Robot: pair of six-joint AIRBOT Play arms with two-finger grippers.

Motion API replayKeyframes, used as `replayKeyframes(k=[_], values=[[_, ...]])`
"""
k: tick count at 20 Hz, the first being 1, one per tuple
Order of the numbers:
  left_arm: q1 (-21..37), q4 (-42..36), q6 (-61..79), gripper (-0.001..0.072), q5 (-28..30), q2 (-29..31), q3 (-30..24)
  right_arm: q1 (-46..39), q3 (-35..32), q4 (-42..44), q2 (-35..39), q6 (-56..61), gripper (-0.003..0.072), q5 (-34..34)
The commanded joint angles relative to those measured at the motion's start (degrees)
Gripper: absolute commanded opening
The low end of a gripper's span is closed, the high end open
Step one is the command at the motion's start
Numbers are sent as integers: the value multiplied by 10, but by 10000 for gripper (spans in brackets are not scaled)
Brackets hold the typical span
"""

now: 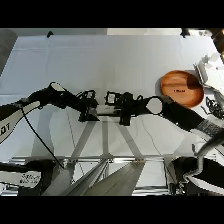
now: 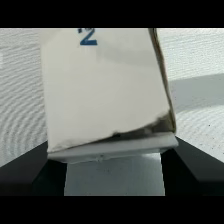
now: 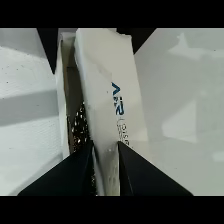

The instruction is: Fold the box and place the chain.

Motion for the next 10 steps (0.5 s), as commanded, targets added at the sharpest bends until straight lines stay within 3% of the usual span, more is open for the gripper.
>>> replayKeyframes(k=[1, 2, 4, 10], values=[[0, 1, 0, 154, 0, 0, 0, 0, -8, 0, 0, 14, 162, -3], [0, 1, 0, 154, 0, 0, 0, 0, -8, 1, 0, 14, 215, -3], [0, 1, 0, 154, 0, 0, 0, 0, -8, 1, 2, 14, 414, -2], [0, 1, 0, 154, 0, 0, 0, 0, -8, 0, 21, 14, 419, 4]])
